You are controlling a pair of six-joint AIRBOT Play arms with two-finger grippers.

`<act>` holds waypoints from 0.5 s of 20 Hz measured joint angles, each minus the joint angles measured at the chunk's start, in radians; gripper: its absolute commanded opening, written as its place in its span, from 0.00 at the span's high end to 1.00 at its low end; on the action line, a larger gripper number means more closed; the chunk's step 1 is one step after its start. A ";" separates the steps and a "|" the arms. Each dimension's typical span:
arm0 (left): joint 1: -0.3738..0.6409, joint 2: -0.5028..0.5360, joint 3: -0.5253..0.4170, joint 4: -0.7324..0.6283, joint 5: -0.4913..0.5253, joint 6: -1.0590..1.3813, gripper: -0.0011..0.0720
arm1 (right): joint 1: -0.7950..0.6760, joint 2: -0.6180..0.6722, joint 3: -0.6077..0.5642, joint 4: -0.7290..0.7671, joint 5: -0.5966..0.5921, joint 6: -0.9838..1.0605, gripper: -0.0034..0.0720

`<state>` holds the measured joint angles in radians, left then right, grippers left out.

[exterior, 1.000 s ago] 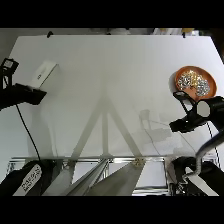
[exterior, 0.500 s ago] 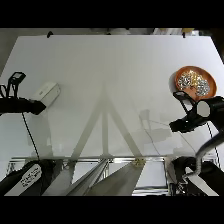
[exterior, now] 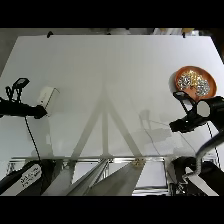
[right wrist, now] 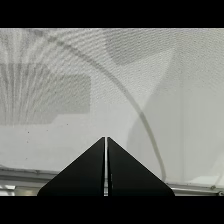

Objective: Fold the box and place the chain.

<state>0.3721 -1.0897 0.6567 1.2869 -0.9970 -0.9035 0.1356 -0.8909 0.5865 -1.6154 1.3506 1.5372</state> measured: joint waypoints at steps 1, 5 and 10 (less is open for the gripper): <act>0.000 0.019 0.000 0.008 -0.003 -0.002 0.03 | 0.000 0.000 0.000 0.000 0.000 0.000 0.93; -0.019 0.140 0.000 0.022 -0.009 -0.005 0.04 | 0.000 0.000 0.000 0.000 0.000 0.000 0.93; -0.076 0.327 0.000 0.028 -0.024 -0.007 0.04 | 0.000 0.000 0.000 0.000 0.000 0.000 0.93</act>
<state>0.2958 -0.7628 0.6563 1.3151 -1.0214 -0.9104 0.1356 -0.8909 0.5865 -1.6154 1.3502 1.5372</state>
